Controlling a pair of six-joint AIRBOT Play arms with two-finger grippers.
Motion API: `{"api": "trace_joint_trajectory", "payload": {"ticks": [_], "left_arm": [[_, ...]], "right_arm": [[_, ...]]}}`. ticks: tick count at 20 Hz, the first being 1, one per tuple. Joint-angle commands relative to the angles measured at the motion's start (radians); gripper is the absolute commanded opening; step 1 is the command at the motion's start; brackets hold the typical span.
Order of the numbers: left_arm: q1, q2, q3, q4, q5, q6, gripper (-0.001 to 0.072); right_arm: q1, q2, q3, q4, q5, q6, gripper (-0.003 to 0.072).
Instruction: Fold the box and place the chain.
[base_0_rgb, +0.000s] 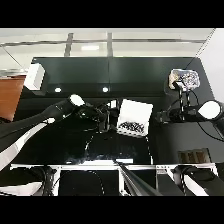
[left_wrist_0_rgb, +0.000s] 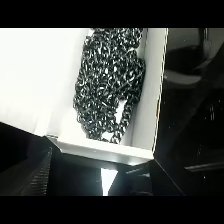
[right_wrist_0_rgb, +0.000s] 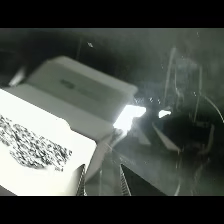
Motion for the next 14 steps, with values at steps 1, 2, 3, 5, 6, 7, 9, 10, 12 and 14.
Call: {"api": "trace_joint_trajectory", "payload": {"ticks": [1,2,3,5,6,7,9,10,12,14], "left_arm": [[-0.016,-0.003,0.006,0.023,-0.004,-0.005,0.0702],[-0.020,-0.003,0.006,0.022,-0.011,-0.006,0.0702],[-0.023,-0.003,0.006,0.025,-0.019,-0.006,0.0702],[-0.026,-0.003,0.006,0.025,-0.043,-0.011,0.0702],[-0.026,-0.003,0.006,0.025,-0.043,-0.026,0.0702],[-0.026,-0.003,0.006,0.025,-0.043,-0.028,0.0701],[-0.026,-0.003,0.006,0.026,-0.046,-0.028,0.0701],[-0.026,-0.003,0.006,0.026,-0.050,-0.028,0.0701],[-0.026,-0.003,0.006,0.026,-0.045,-0.027,0.0701],[-0.026,-0.003,0.006,0.026,-0.023,-0.027,0.0701]], "right_arm": [[0.001,0.001,0.000,-0.084,0.059,0.088,0.0264],[0.001,0.001,0.000,-0.098,0.069,0.101,0.0264],[0.001,0.001,0.000,-0.103,0.075,0.103,0.0264],[0.001,0.001,0.000,-0.114,0.080,0.105,0.0265],[0.001,0.001,0.000,-0.114,0.079,0.105,0.0264],[0.001,0.001,0.000,-0.114,0.080,0.105,0.0264],[0.001,0.001,0.000,-0.114,0.082,0.106,0.0264],[0.001,0.001,0.000,-0.114,0.085,0.110,0.0264],[0.001,0.000,0.000,-0.114,0.083,0.109,0.0265],[0.001,0.000,0.000,-0.114,0.082,0.109,0.0264]]}}
